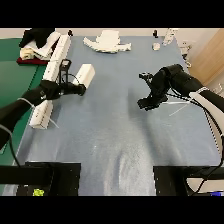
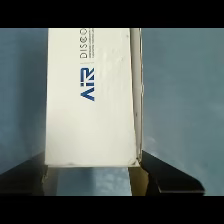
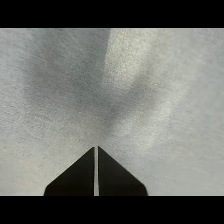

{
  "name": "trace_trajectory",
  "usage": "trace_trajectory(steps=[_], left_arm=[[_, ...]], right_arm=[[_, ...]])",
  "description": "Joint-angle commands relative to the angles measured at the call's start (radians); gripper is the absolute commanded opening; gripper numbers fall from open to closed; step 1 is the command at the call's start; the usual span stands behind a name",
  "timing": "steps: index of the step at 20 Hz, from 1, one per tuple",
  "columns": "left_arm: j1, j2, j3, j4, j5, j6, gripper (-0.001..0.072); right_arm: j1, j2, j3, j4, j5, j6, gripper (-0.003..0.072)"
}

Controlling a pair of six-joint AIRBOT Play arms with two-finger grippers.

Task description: Fold the box.

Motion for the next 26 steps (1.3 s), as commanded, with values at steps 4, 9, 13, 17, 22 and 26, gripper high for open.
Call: trace_trajectory(steps=[4,9,13,17,22,26], left_arm=[[0.137,-0.293,0.41,0.441,-0.227,-0.465,0.0497],[0.141,-0.414,0.579,0.492,-0.24,-0.543,0.0498],[0.144,-0.476,0.632,0.522,-0.232,-0.578,0.0498],[0.145,-0.492,0.635,0.56,-0.211,-0.579,0.0498],[0.143,-0.492,0.668,0.591,-0.22,-0.579,0.0498],[0.142,-0.492,0.698,0.606,-0.262,-0.579,0.0498]], right_arm=[[0.0,-0.001,0.001,0.0,0.0,0.0,0.0031],[0.0,-0.001,0.001,0.0,0.0,0.0,0.003],[0.0,-0.001,0.001,0.0,0.0,0.0,0.003],[0.0,-0.001,0.001,0.0,0.0,0.0,0.003],[0.0,-0.001,0.001,0.0,0.0,0.0,0.0031],[0.0,-0.001,0.001,0.0,0.0,0.0,0.0031]])
